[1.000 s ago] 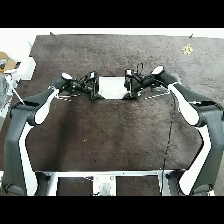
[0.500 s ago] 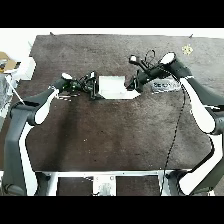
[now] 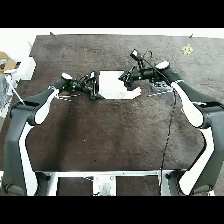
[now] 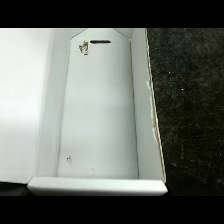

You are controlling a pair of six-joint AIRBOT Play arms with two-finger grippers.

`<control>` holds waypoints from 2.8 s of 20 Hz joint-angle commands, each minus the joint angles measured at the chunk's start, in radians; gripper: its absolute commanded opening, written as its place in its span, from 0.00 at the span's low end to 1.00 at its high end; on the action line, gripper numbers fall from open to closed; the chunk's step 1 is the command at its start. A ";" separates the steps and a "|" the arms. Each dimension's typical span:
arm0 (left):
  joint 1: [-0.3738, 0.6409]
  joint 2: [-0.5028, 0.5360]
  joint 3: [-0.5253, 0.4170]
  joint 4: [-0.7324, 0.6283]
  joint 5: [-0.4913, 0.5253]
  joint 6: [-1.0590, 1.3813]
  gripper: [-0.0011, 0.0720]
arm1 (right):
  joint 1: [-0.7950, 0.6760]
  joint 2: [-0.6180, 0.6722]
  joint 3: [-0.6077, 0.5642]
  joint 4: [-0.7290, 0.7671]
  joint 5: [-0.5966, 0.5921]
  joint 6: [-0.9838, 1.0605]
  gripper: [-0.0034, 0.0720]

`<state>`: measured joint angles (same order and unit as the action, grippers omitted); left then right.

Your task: Fold the box and place the chain.

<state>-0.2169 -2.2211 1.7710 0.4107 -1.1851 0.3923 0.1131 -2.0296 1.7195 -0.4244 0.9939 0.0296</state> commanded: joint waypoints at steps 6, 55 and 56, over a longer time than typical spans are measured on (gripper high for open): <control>0.000 0.000 0.000 0.000 0.000 0.000 0.39 | 0.000 -0.046 0.001 -0.069 0.018 -0.064 0.05; 0.001 0.000 0.000 0.000 -0.001 0.000 0.39 | 0.079 0.034 -0.074 -0.312 0.097 -0.090 0.32; 0.000 0.000 0.000 0.000 0.000 0.000 0.39 | 0.079 0.034 -0.074 -0.312 0.097 -0.090 0.32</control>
<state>-0.2161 -2.2215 1.7710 0.4118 -1.1866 0.3927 0.1894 -1.9938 1.6455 -0.7399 1.0901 -0.0605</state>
